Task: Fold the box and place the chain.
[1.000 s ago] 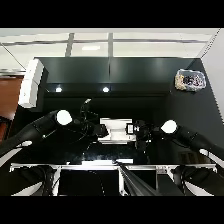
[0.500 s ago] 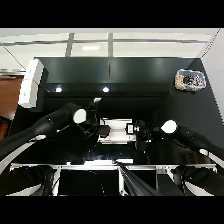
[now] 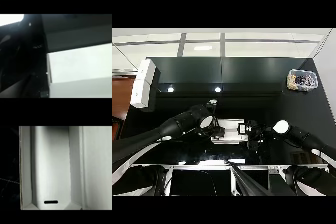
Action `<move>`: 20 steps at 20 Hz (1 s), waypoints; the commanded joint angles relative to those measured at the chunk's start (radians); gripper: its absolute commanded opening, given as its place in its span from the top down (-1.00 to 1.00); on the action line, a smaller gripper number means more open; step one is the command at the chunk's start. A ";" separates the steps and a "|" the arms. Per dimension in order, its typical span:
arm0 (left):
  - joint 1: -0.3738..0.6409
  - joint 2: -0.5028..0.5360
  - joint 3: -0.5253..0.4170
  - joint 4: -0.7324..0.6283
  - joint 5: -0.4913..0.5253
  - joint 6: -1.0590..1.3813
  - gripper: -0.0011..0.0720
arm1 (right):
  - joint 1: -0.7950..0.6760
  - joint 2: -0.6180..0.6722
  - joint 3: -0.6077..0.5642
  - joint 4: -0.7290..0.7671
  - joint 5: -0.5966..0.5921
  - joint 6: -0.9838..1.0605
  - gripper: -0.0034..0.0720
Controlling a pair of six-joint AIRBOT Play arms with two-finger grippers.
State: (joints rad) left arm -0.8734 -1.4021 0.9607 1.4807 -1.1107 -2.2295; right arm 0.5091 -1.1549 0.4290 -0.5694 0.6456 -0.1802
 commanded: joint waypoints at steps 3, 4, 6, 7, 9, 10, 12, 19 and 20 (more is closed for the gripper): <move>-0.011 -0.014 0.005 0.025 0.003 -0.084 0.06 | 0.000 0.000 0.001 0.000 0.000 0.000 0.29; -0.012 -0.014 0.005 0.025 0.017 -0.090 0.06 | 0.000 0.000 0.001 0.000 0.000 0.000 0.29; -0.012 -0.014 0.005 0.023 0.031 -0.095 0.06 | 0.000 0.000 0.001 0.000 0.000 0.000 0.29; -0.012 -0.016 0.005 0.023 0.032 -0.111 0.21 | 0.000 0.000 0.001 0.000 0.000 0.000 0.29; -0.012 -0.024 0.005 0.023 0.036 -0.113 0.55 | 0.000 0.000 0.001 0.000 0.000 0.000 0.29; -0.012 -0.027 0.005 0.023 0.035 -0.113 0.69 | 0.000 0.000 0.001 0.000 0.000 0.000 0.29; -0.012 -0.028 0.005 0.026 0.035 -0.113 0.91 | 0.000 0.000 0.001 0.000 0.000 0.000 0.29; -0.012 -0.028 0.029 0.026 0.032 -0.114 -0.22 | 0.000 0.000 0.001 0.000 0.000 0.000 0.29; -0.012 -0.028 0.034 0.026 0.032 -0.114 -0.22 | 0.000 0.000 0.001 0.000 0.000 0.000 0.30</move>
